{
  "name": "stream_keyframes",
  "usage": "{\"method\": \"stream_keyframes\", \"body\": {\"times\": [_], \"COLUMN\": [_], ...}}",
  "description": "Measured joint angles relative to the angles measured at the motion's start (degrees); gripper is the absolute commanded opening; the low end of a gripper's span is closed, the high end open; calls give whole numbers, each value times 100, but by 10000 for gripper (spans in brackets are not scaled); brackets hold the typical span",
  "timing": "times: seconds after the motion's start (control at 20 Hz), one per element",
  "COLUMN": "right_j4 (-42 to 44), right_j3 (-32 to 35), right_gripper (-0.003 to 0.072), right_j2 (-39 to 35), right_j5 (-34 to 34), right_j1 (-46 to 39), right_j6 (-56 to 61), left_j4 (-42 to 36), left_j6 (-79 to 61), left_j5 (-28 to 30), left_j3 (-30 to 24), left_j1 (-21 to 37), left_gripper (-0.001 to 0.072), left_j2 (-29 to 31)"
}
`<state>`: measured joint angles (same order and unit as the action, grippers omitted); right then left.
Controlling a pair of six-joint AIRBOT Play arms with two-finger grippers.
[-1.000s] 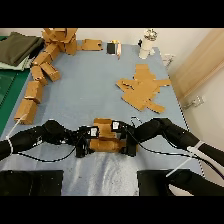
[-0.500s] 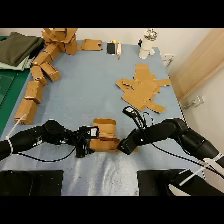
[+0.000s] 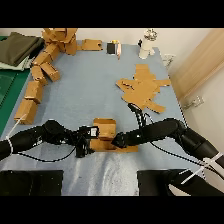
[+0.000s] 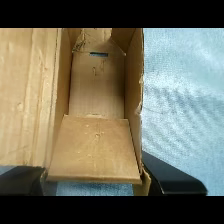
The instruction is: Fold the box.
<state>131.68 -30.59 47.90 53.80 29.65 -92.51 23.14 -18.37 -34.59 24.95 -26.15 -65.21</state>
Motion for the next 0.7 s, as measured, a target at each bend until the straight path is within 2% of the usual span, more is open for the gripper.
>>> {"method": "stream_keyframes", "body": {"times": [0.2, 0.45, 0.7], "right_j4": [168, 232, 201], "right_j3": [-90, -605, -1099], "right_gripper": [5, 4, 4], "right_j2": [293, 767, 1652], "right_j5": [-149, -509, -774], "right_j1": [2, 4, 0], "right_j6": [398, 358, 11], "left_j4": [-13, -59, -66], "left_j6": [0, 0, 17], "left_j5": [11, 44, 55], "left_j3": [0, 0, 0], "left_j1": [0, 7, 7], "left_gripper": [596, 596, 597], "left_j2": [0, 0, 0]}}
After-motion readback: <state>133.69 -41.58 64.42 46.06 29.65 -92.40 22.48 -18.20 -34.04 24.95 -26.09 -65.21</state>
